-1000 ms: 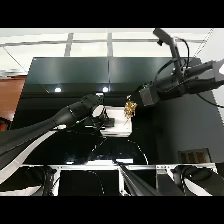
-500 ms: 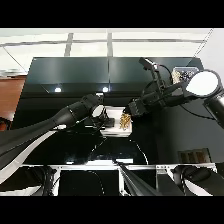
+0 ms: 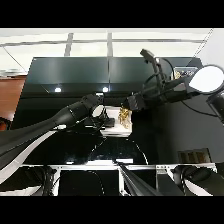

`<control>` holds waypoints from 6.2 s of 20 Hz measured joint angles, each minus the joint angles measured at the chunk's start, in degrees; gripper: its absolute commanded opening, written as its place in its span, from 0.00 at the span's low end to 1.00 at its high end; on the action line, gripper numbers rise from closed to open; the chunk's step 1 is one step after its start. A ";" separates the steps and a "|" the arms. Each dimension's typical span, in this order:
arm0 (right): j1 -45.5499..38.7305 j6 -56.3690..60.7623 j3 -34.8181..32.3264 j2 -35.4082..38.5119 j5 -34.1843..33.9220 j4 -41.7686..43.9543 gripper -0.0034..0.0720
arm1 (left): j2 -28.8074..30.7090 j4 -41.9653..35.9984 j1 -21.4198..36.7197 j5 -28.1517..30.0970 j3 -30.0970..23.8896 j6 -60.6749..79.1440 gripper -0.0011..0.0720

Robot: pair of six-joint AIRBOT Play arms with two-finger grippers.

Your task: Fold the box and place the chain.

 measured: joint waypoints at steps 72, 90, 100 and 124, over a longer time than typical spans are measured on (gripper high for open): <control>-14.10 18.36 -14.97 4.57 -2.19 -34.53 0.30 | 17.07 -41.62 27.85 10.14 -25.88 133.79 1.00; -14.10 18.36 -14.97 4.57 -2.25 -34.10 0.30 | 8.26 -48.28 23.47 11.78 -22.27 142.00 0.99; -14.10 18.34 -14.97 4.57 -3.17 -34.10 0.30 | 5.55 -51.91 21.49 13.05 -22.21 142.16 0.99; -13.79 -20.04 -14.97 -10.21 -19.63 7.82 0.87 | 5.68 -52.28 20.65 18.25 -22.10 138.94 0.62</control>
